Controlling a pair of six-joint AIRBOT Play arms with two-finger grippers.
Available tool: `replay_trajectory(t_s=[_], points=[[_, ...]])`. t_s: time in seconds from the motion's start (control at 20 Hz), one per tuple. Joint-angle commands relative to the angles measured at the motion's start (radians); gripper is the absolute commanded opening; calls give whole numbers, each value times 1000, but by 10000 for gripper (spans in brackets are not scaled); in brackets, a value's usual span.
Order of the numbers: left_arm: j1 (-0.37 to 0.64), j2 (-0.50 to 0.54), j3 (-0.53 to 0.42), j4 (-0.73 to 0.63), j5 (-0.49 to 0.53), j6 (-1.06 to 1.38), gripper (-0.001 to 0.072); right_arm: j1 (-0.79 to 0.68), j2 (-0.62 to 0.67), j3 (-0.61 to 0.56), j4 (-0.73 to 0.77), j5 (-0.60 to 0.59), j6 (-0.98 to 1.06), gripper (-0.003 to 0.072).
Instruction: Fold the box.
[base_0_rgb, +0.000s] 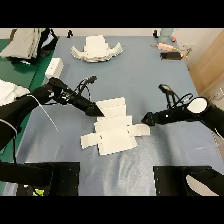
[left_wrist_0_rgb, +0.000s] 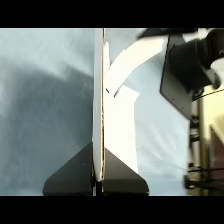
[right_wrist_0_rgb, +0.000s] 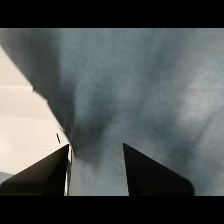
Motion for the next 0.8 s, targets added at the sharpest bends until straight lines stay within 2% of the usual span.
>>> replay_trajectory(t_s=[0.0, 0.05, 0.1, 0.2, 0.35, 0.6, 0.75], points=[[-88, 94, -5, 39, 168, 181, 9, -43, 1, 141, -60, 51, 90, 353], [-121, 120, -9, 65, 224, 200, 9, -40, 1, 186, -35, 75, 90, 79], [-148, 137, -14, 80, 263, 212, 9, -34, 2, 217, 8, 91, 89, 2], [-187, 162, -32, 80, 332, 256, 9, -2, 2, 240, 93, 110, 73, 2], [-230, 179, -60, 71, 469, 334, 9, 95, 2, 183, 66, 110, 89, 1], [-236, 188, -64, 28, 476, 357, 9, 179, -12, -17, -73, -13, 215, 1], [-236, 195, -65, 8, 438, 356, 9, 179, -36, -76, -185, -104, 266, 1]])
